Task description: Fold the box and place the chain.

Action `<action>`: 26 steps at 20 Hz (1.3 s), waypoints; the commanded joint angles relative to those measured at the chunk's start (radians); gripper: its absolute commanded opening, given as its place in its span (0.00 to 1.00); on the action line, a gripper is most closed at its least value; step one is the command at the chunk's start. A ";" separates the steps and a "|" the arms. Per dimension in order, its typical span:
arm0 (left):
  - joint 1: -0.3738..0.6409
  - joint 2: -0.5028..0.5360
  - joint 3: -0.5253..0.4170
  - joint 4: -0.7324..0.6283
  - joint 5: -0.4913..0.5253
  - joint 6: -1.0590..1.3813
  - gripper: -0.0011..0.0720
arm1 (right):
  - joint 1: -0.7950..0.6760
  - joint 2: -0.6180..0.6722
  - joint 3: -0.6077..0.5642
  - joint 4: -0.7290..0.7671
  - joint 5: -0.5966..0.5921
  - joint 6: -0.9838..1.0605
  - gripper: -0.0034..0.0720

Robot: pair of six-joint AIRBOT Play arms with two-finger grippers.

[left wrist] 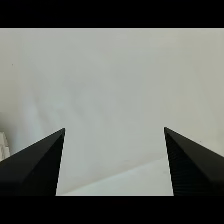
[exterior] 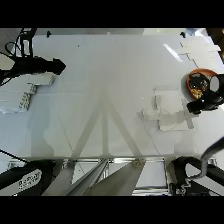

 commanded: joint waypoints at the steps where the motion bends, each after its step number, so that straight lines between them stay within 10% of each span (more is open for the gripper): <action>1: 0.000 0.000 0.001 0.000 0.000 0.000 0.96 | -0.040 -0.092 0.000 0.011 -0.031 0.030 0.54; 3: 0.000 0.000 0.001 0.000 0.000 0.000 0.96 | -0.058 -0.123 0.001 0.018 -0.035 0.017 0.21; 6: 0.000 0.000 0.001 0.000 0.000 0.000 0.96 | -0.058 -0.124 0.001 0.030 -0.033 -0.031 0.07; 12: 0.000 0.000 0.001 0.000 0.000 0.000 0.96 | -0.058 -0.076 0.002 0.166 -0.045 -0.117 0.07; 26: 0.000 0.000 0.001 0.000 0.000 0.000 0.96 | -0.052 -0.008 -0.005 1.121 -0.225 -0.549 0.06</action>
